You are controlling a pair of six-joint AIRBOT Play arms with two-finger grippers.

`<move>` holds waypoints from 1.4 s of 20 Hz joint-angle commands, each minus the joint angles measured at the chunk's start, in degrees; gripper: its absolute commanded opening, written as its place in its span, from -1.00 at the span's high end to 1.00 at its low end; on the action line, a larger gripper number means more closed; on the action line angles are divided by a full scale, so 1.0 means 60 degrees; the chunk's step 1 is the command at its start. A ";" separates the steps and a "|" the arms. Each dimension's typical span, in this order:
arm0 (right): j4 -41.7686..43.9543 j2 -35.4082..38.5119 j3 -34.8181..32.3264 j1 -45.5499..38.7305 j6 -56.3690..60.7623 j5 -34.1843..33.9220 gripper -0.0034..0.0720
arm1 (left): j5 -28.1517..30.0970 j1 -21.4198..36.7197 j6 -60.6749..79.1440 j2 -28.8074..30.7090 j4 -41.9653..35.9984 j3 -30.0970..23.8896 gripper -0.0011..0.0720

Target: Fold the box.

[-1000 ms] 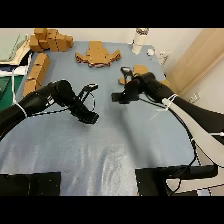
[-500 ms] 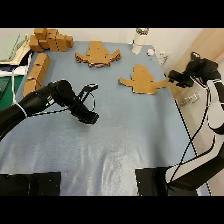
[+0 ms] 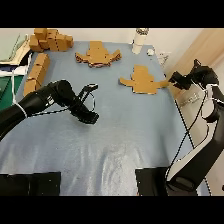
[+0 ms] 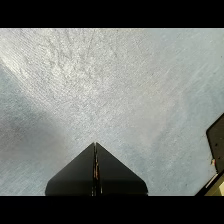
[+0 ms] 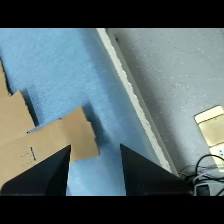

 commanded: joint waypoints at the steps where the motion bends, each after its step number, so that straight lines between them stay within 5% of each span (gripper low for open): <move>1: 0.0397 -0.0652 0.0561 0.0317 -0.0364 -0.0178 -0.41 | 0.0004 0.0011 0.0000 -0.0004 0.0000 0.0000 0.94; 6: 0.0459 -0.0867 0.1155 0.0579 -0.0372 -0.0681 -0.34 | 0.0004 0.0011 0.0000 -0.0004 0.0004 0.0000 0.94; 11: 0.0780 -0.0583 0.1792 0.0772 -0.0634 -0.1639 0.83 | 0.0004 0.0011 0.0000 -0.0004 0.0004 0.0000 0.94; 12: 0.0922 -0.0474 0.1792 0.0823 -0.0714 -0.1723 0.90 | 0.0000 0.0011 0.0000 -0.0004 0.0004 0.0000 0.94; 21: 0.0364 0.0936 0.0863 0.1523 -0.0911 -0.2889 0.92 | 0.0004 0.0011 0.0000 -0.0004 0.0000 0.0000 0.94; 28: -0.0178 0.3497 -0.3486 0.2004 -0.0918 -0.2273 0.92 | 0.0000 0.0011 0.0000 -0.0004 0.0000 0.0000 0.94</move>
